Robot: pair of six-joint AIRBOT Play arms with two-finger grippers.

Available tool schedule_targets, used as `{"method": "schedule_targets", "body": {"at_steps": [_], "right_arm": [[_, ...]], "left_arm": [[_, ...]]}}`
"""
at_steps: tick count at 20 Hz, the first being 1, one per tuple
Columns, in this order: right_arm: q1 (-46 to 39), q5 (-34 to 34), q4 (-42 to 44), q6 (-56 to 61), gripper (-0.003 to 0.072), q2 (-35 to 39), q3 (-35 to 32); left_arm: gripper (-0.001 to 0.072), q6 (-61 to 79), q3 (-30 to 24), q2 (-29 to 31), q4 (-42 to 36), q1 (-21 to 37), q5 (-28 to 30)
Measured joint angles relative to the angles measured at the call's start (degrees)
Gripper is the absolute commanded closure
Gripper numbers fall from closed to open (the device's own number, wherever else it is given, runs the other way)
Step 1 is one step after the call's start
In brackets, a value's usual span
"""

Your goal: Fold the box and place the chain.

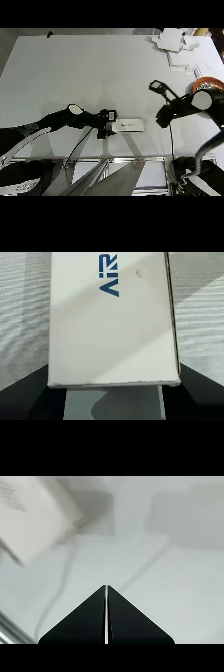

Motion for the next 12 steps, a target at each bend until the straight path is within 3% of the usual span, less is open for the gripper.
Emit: {"method": "schedule_targets", "body": {"at_steps": [6, 8, 12], "right_arm": [[-8.0, 1.7, -3.7, 7.6, 0.0665, 0.7, -4.3], [-8.8, 1.8, -4.0, 8.3, 0.0665, 0.7, -4.7], [-9.3, 2.0, -4.4, 9.0, 0.0665, 0.8, -5.0]], "left_arm": [[0.038, 0.1, 0.0, 0.0, -0.2, 0.0, 0.0], [0.0458, -0.2, 0.0, 0.5, 0.1, 0.2, 0.2], [0.0456, -10.7, 0.0, 7.3, 7.1, 4.4, 0.2]]}}
